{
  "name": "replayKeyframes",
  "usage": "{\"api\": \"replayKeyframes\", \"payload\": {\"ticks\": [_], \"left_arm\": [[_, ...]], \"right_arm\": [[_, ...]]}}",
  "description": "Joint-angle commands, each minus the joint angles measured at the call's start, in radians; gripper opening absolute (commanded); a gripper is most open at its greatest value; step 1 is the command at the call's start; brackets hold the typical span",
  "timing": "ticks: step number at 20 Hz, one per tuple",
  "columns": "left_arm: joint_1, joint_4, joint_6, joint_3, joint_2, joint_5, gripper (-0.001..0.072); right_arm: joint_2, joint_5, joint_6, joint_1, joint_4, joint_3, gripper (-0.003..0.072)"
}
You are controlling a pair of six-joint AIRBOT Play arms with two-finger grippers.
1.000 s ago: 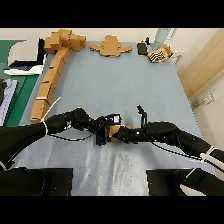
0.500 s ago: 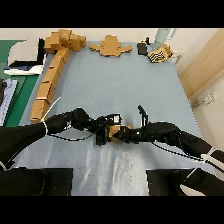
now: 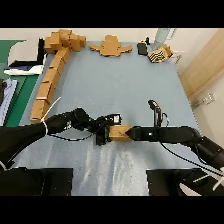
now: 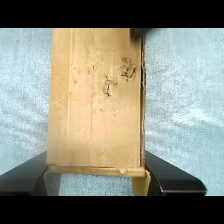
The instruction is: Fold the box.
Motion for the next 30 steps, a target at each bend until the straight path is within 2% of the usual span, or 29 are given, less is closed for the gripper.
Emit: {"api": "replayKeyframes", "payload": {"ticks": [1, 5, 9, 11, 14, 18, 24, 30], "left_arm": [[0.0, 0.0, 0.0, 0.0, 0.0, 0.0, 0.0322], [0.0, 0.0, 0.0, 0.0, 0.0, 0.0, 0.0322], [0.0, 0.0, 0.0, 0.0, 0.0, 0.0, 0.0322], [0.0, 0.0, 0.0, 0.0, 0.0, 0.0, 0.0322], [0.0, -0.001, 0.0, 0.0, 0.0, 0.0, 0.0322], [0.0, -0.004, 0.0, 0.0, 0.0, 0.0, 0.0322], [0.0, -0.007, -0.039, 0.006, 0.0, 0.002, 0.0322], [0.0, -0.006, -0.191, 0.061, 0.003, 0.0, 0.0322]], "right_arm": [[0.067, -0.084, 0.152, -0.051, -0.349, 0.001, 0.0004], [0.053, -0.075, 0.191, -0.119, -0.406, 0.034, 0.0004], [-0.009, -0.044, 0.247, -0.214, -0.415, 0.163, 0.0004], [-0.113, -0.088, 0.251, -0.267, -0.417, 0.238, 0.0004], [-0.358, -0.208, 0.251, -0.325, -0.417, 0.366, 0.0005], [-0.587, -0.23, 0.299, -0.337, -0.409, 0.484, 0.0005], [-0.619, -0.232, 0.311, -0.328, -0.411, 0.498, 0.0006], [-0.619, -0.238, 0.311, -0.327, -0.399, 0.498, 0.0006]]}}
